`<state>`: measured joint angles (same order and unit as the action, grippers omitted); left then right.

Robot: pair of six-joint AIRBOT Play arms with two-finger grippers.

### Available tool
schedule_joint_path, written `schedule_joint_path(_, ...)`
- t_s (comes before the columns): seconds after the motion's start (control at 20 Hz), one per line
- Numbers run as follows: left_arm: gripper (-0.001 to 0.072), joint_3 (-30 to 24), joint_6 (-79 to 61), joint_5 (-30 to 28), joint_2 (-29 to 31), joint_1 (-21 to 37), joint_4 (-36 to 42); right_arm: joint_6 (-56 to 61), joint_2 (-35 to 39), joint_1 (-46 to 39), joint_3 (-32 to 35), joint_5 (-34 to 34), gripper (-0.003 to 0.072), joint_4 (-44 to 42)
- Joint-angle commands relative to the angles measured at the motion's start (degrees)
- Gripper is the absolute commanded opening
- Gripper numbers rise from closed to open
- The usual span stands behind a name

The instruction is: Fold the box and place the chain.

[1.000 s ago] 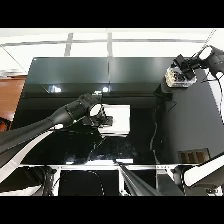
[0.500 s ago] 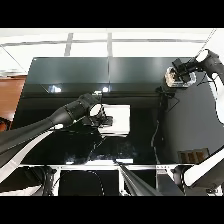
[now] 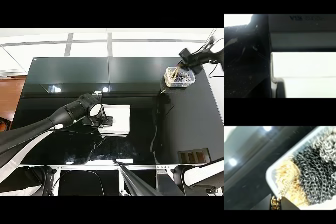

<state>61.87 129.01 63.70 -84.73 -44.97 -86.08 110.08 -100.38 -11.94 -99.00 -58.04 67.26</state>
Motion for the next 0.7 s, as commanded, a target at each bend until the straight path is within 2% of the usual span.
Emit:
schedule_joint_path(0.0, 0.0027, 0.00, -0.02, 0.00, 0.00, 0.00, -0.02, -6.51, 8.44, -0.68, -0.04, -1.95, 0.0013, -0.20)
schedule_joint_path(0.15, 0.0027, 0.00, -0.02, 0.00, 0.00, 0.00, -0.02, -10.08, 17.05, -0.68, -0.28, -2.08, 0.0012, -0.22)
schedule_joint_path(0.3, 0.0027, 0.00, 0.00, 0.00, 0.00, 0.00, -0.02, -12.81, 23.54, -0.66, -4.07, -5.07, 0.0012, -1.18)
schedule_joint_path(0.5, 0.0027, 0.00, 0.00, 0.00, 0.00, 0.00, -0.02, -14.08, 28.44, -0.55, -12.09, -9.84, 0.0012, -5.35)
schedule_joint_path(0.65, 0.0027, 0.00, 0.00, -0.02, 0.00, 0.00, -0.02, -16.63, 30.40, -0.55, -17.09, -16.28, 0.0013, -10.97)
